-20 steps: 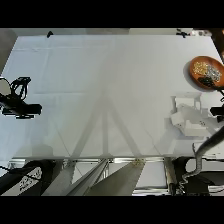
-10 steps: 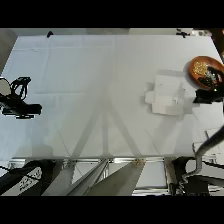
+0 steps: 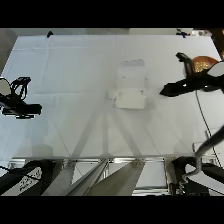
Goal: Fold the box and place the chain.
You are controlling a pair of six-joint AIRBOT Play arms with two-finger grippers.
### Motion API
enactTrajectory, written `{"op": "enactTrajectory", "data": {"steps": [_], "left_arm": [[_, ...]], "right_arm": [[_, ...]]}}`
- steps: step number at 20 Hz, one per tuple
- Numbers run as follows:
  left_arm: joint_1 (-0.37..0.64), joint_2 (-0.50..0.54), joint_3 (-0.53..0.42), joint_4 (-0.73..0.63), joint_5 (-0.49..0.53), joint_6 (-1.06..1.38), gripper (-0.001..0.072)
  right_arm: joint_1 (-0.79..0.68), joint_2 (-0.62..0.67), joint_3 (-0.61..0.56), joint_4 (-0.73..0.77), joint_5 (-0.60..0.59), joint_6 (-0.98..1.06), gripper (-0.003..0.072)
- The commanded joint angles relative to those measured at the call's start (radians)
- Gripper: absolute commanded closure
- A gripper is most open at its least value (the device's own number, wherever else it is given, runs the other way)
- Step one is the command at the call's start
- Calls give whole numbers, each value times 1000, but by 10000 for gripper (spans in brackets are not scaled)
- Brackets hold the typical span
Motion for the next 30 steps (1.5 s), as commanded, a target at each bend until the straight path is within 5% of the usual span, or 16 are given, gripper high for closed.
{"op": "enactTrajectory", "data": {"steps": [1,5,7,9,12,25,30], "left_arm": [[1,1,0,0,0,0,659],[1,1,0,0,0,0,659],[1,1,0,0,0,0,659],[1,1,0,0,0,0,659],[1,1,0,0,0,0,659],[1,1,0,-2,51,0,658],[1,1,0,-163,108,2,659]], "right_arm": [[141,14,-76,63,-47,-2,672],[274,17,-121,69,-55,10,673],[343,40,-154,54,-148,83,673],[418,78,-185,-101,-248,269,673],[507,109,-195,-447,-207,597,672],[586,428,-483,-577,-318,1015,672],[586,430,-486,-577,-351,1014,671]]}}
